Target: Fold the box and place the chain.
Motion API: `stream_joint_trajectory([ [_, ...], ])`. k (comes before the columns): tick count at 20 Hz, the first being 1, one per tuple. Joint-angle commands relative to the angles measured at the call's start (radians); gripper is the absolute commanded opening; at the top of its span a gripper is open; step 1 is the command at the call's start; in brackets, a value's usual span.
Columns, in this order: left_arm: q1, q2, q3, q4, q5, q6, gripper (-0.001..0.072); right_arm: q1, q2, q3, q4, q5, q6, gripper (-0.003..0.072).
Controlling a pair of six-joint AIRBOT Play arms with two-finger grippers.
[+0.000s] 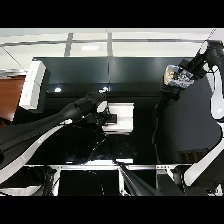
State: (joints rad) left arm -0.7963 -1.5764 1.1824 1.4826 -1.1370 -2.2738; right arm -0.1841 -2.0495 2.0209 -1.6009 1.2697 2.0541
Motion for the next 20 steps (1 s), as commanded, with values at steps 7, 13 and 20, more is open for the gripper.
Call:
stream_joint_trajectory([
  [7, 0.0, 0.0, 0.0, 0.0, -0.001, 0.0, 0.0029, -0.008, -0.071, 0.042, 0.012, 0.005, -0.018, 0.0384],
  [13, 0.001, 0.0, 0.0, 0.0, 0.0, 0.0, 0.0028, -0.005, 0.068, 0.042, 0.011, 0.075, -0.266, 0.0013],
  [20, 0.001, 0.0, 0.0, 0.001, 0.0, 0.0, 0.0029, 0.011, 0.458, 0.042, 0.12, 0.081, -0.438, 0.0013],
])
